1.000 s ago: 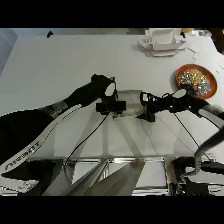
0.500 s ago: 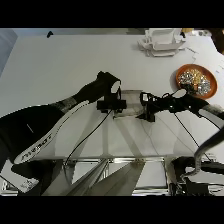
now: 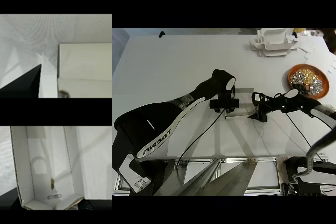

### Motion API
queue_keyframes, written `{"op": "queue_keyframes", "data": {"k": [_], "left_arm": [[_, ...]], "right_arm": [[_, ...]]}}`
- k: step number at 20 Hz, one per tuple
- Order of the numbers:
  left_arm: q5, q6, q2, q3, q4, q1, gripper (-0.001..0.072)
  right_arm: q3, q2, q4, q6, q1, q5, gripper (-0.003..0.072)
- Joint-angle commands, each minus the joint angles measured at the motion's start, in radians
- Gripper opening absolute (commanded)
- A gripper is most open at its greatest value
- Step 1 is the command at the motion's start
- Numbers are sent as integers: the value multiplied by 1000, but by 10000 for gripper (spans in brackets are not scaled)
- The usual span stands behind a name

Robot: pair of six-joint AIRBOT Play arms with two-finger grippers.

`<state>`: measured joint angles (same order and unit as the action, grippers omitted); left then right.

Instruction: Fold the box and place the chain.

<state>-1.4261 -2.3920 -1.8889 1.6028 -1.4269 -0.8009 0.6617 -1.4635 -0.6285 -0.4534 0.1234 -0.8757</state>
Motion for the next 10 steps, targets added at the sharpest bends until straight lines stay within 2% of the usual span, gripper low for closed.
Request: {"op": "queue_keyframes", "data": {"k": [1, 6, 10], "left_arm": [[15, -61, -10, 3, -4, -8, 413], [31, -80, -5, -11, -37, -14, 413], [88, -49, 40, -81, -48, -19, 393]], "right_arm": [[0, 1, 0, 0, 0, 0, 434], [0, 1, 0, 0, 0, 0, 434], [0, 1, 0, 0, 0, 0, 434]]}}
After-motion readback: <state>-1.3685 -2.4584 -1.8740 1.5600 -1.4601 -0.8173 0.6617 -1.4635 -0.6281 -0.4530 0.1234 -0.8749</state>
